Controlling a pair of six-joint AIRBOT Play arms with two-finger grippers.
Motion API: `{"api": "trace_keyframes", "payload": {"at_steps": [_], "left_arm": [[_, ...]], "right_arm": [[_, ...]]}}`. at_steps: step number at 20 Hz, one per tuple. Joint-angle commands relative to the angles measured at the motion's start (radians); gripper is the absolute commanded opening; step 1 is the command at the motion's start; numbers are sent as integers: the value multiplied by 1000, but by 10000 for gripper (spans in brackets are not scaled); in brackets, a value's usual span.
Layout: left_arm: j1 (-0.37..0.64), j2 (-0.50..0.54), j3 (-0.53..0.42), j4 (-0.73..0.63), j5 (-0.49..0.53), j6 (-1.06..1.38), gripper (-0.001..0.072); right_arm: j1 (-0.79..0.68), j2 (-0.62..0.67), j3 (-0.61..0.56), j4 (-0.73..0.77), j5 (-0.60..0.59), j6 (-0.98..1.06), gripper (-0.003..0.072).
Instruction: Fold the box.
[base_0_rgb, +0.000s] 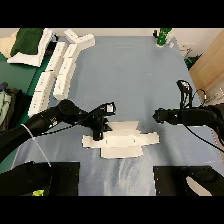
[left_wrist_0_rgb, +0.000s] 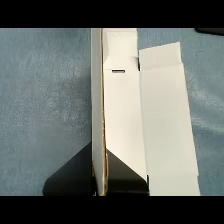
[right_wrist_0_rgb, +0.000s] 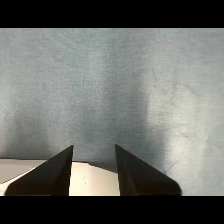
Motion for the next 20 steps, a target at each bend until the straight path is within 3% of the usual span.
{"api": "trace_keyframes", "payload": {"at_steps": [1, 4, 10, 20], "left_arm": [[1, -6, 5, 7, -5, -17, 13], [-7, -18, 4, -47, -10, -14, 13], [-77, -29, 4, -26, -6, -16, 13], [-79, -64, 5, -25, 22, -26, 14]], "right_arm": [[0, -1, -5, 2, 12, 0, 412], [0, -1, -5, 2, 13, 0, 412], [0, -1, -5, 5, 14, 0, 411], [0, -1, -5, 13, -14, 0, 409]]}}
